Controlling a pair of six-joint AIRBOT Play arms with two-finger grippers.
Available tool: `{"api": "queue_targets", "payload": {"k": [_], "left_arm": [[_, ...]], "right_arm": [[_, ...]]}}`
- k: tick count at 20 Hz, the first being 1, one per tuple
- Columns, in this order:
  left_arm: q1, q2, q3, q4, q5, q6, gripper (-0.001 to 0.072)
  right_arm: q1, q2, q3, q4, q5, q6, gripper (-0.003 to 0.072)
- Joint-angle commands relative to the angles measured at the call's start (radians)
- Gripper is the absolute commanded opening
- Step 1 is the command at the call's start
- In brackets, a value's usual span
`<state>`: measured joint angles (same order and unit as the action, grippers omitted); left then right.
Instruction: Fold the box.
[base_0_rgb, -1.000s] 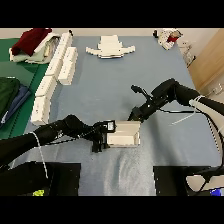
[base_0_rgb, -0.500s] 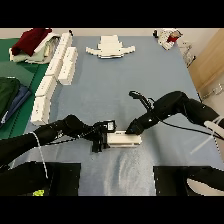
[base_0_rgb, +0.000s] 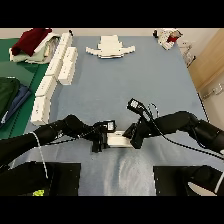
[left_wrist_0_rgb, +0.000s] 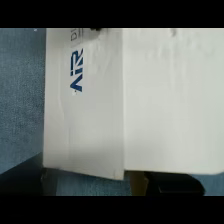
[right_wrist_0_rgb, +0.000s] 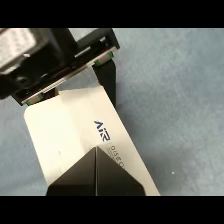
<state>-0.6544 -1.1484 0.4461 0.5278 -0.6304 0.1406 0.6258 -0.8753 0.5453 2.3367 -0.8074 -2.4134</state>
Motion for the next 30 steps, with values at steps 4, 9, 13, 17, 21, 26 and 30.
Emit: {"api": "queue_targets", "payload": {"k": [4, 9, 13, 17, 21, 26, 30], "left_arm": [[-0.001, 0.000, 0.000, 0.000, 0.000, 0.000, 0.0438], [-0.001, 0.001, 0.000, 0.000, 0.000, 0.000, 0.0438], [-0.001, 0.001, 0.000, 0.000, 0.000, 0.000, 0.0438], [-0.001, 0.000, 0.000, 0.000, 0.000, 0.000, 0.0438], [-0.001, 0.000, 0.000, 0.000, 0.000, 0.000, 0.0438], [-0.001, 0.001, 0.000, 0.000, 0.000, 0.000, 0.0438], [-0.001, 0.001, 0.000, 0.000, 0.000, 0.000, 0.0438]], "right_arm": [[0.159, 0.134, -0.114, -0.079, 0.257, -0.023, 0.0005], [0.224, 0.158, -0.127, -0.202, 0.276, -0.029, 0.0202], [0.224, 0.150, -0.127, -0.211, 0.274, -0.106, 0.0492], [0.224, 0.093, -0.127, -0.271, 0.277, -0.174, 0.0492], [0.224, 0.084, -0.127, -0.253, 0.276, -0.240, 0.0595], [0.257, 0.085, -0.127, -0.281, 0.288, -0.239, 0.0586], [0.286, 0.085, -0.127, -0.329, 0.340, -0.229, 0.0517]]}}
